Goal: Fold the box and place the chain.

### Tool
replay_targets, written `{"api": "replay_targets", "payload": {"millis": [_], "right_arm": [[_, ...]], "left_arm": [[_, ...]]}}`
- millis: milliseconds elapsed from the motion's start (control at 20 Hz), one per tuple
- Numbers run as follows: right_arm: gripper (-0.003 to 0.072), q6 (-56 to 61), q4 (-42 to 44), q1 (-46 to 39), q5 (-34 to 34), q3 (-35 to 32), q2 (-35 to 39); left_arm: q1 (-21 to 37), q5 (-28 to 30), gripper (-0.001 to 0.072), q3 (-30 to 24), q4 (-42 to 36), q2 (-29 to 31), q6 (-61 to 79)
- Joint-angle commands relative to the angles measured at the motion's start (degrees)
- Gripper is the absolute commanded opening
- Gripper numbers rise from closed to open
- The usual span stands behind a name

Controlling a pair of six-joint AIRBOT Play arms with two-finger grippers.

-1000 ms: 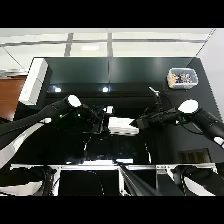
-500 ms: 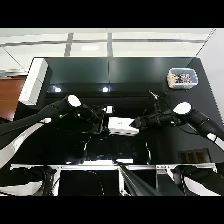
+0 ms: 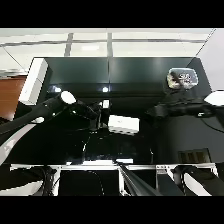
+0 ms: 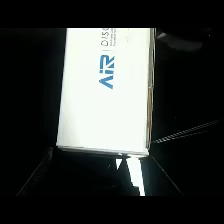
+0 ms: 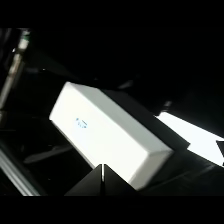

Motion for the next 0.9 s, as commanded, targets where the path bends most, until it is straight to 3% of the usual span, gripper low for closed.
{"api": "replay_targets", "payload": {"millis": [0, 150, 400, 500, 850], "right_arm": [[0.0016, 0.0, -1.8, -9.9, 4.2, 1.1, 4.4], [0.0016, 0.0, -2.0, -12.9, 4.5, 1.1, 4.4], [0.0016, -0.5, -2.8, -12.8, 3.3, 1.1, 4.4], [0.0016, -0.4, -3.5, -12.8, 3.3, 1.1, 4.4], [0.0016, -0.4, -5.8, -12.8, 3.3, 1.1, 4.4]], "left_arm": [[1.5, -6.7, 0.0718, 2.1, 1.2, 4.2, -7.3], [-2.3, -5.9, 0.0714, 7.3, -3.9, 3.3, -9.2], [-11.3, -0.1, 0.0713, 18.9, -4.2, -8.8, -15.5], [-12.5, -2.0, 0.0713, 22.2, -4.0, -13.0, -19.3], [-12.5, -9.0, 0.0713, 23.2, 1.4, -15.6, -22.6]]}}
